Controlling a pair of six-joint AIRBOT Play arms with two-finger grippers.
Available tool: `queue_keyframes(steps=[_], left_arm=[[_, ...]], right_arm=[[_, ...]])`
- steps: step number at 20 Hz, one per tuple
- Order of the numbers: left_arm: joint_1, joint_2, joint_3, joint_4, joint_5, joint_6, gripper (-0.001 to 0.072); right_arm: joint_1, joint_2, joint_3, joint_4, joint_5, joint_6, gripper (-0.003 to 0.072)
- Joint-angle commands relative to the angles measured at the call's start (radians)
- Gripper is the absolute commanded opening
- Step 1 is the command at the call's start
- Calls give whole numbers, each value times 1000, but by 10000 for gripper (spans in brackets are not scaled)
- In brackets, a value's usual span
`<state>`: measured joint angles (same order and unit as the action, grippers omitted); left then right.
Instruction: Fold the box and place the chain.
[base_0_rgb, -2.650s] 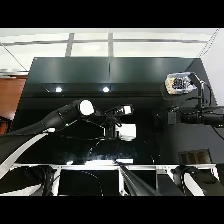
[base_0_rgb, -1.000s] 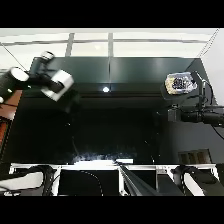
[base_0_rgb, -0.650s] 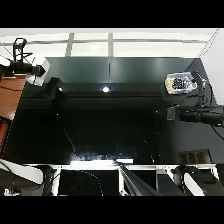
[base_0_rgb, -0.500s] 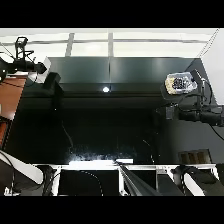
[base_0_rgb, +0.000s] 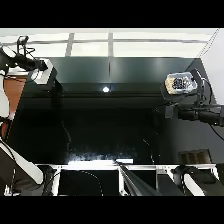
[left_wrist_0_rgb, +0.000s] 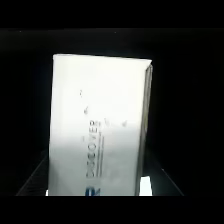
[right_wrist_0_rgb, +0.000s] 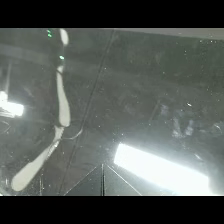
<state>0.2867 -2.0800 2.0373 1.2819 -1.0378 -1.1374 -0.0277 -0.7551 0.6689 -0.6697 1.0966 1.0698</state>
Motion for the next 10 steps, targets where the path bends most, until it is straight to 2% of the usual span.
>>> queue_keyframes(steps=[1, 3, 4, 5, 6, 7, 8, 9, 10], left_arm=[[3, 88, 80, 64, -229, -54, 716], [17, 209, 35, 63, -322, -137, 695], [29, 272, -9, 64, -396, -193, 476], [41, 327, -55, 64, -479, -209, 118], [50, 384, -108, 63, -557, -227, 25], [51, 453, -175, 51, -589, -228, 24], [47, 536, -261, 24, -567, -228, 23], [38, 639, -370, -12, -494, -227, 24], [20, 766, -512, -56, -374, -211, 24]], right_arm=[[0, 0, 12, -1, -6, -40, 9], [0, 0, 56, -4, -5, -99, 9], [0, 0, 83, -4, -3, -100, 9], [0, 1, 114, -12, 11, -100, 9], [0, 2, 146, -37, 30, -97, 9], [0, 5, 180, -80, 50, -78, 9], [0, 12, 202, -122, 50, -63, 9], [0, 29, 204, -154, 16, -43, 8], [1, 48, 200, -179, -18, -21, 8]])
